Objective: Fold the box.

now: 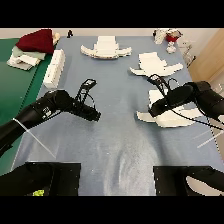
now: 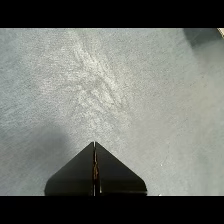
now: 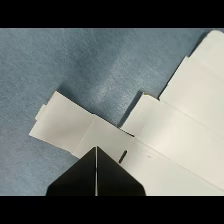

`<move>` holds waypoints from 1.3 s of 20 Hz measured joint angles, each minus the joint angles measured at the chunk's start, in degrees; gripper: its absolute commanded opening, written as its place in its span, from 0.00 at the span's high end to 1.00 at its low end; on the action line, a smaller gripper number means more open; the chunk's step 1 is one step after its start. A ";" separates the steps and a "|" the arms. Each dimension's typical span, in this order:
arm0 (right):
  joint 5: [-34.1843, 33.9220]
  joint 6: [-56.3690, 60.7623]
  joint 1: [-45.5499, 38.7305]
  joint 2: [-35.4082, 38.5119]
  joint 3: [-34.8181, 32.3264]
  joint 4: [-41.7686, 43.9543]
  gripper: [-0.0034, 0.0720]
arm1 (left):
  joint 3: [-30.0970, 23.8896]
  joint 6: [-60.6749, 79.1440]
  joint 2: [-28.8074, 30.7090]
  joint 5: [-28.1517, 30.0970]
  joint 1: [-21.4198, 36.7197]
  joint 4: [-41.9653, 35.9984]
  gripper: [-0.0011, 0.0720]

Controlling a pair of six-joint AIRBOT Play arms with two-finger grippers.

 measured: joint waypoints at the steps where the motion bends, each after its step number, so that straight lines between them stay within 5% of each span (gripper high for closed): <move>1: -0.02 -0.02 0.02 0.00 0.00 0.00 0.95 | 0.00 0.00 0.00 0.00 0.00 0.00 0.96; 12: -0.92 2.58 0.02 0.00 0.00 3.48 0.95 | 0.00 0.00 0.00 4.79 0.00 -0.48 0.96; 13: -1.16 5.31 0.00 0.00 0.00 4.55 0.91 | 0.00 0.00 -0.02 4.98 0.00 -0.46 0.96; 14: -1.29 8.87 0.02 0.00 0.00 5.40 0.66 | 0.00 0.00 -0.02 5.22 0.00 -0.48 0.96; 15: -1.27 12.63 0.02 0.00 0.04 5.70 0.53 | 0.00 0.00 -0.02 5.62 0.00 -0.48 0.96; 17: -1.27 21.57 -1.01 -0.04 1.09 3.98 0.53 | 0.00 -0.31 0.00 6.49 0.00 -0.63 0.96; 18: -2.08 26.12 -2.40 -0.15 2.38 1.29 0.53 | 0.02 -0.92 -0.02 6.69 0.00 -0.90 0.84; 19: -3.56 29.49 -4.39 -0.48 4.13 -1.49 0.53 | 0.04 -1.51 -0.02 6.69 0.00 -1.25 0.37; 20: -5.73 32.22 -7.39 -1.11 6.56 -4.28 0.52 | 0.20 -2.19 -0.02 6.64 0.02 -1.84 0.25; 22: -10.54 34.25 -14.86 -3.41 11.89 -8.68 0.37 | 0.37 -3.39 -0.02 6.21 0.13 -2.93 0.28; 26: -17.33 29.97 -32.17 -11.32 21.03 -9.35 0.37 | 1.42 -4.90 -0.02 4.52 0.20 -6.62 0.28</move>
